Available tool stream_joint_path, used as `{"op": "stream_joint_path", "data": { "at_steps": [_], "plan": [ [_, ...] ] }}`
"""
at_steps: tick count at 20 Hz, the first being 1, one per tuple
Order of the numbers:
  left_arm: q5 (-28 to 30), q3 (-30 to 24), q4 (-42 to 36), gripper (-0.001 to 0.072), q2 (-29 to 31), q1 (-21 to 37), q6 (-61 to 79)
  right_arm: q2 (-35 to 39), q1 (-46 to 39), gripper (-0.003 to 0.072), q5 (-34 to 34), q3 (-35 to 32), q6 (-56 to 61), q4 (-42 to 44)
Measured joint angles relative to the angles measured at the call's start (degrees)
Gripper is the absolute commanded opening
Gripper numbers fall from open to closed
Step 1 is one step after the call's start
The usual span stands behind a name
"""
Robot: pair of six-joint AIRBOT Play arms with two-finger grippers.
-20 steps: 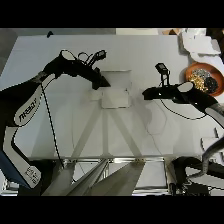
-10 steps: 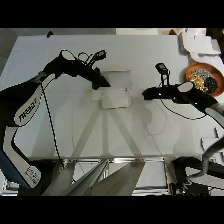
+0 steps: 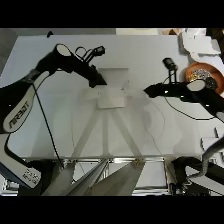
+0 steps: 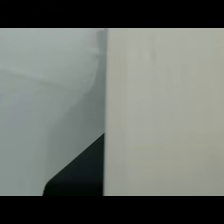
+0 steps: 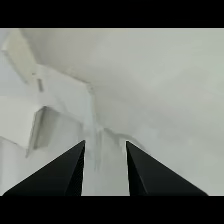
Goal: Fold the box and place the chain.
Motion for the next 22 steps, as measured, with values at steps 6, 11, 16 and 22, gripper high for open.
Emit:
{"op": "stream_joint_path", "data": {
  "at_steps": [6, 11, 16, 22],
  "plan": [
    [-6.75, -3.37, -0.79, 0.0001, 6.08, 0.00, 0.52, 8.87, -10.60, 0.0296, 3.34, 0.00, 5.29, -5.03],
    [-0.31, -11.98, -6.21, 0.0004, 6.54, -0.07, 5.88, 10.75, -15.67, 0.0293, 7.02, 0.00, 6.38, -7.48],
    [5.46, -14.53, -7.67, 0.0008, 3.26, -0.22, 9.35, 11.15, -16.81, 0.0292, 7.91, 0.00, 6.54, -8.63],
    [7.21, -15.06, -8.26, 0.0008, 0.81, -0.26, 22.88, 11.19, -17.03, 0.0292, 8.13, 0.00, 6.64, -8.96]
  ]
}}
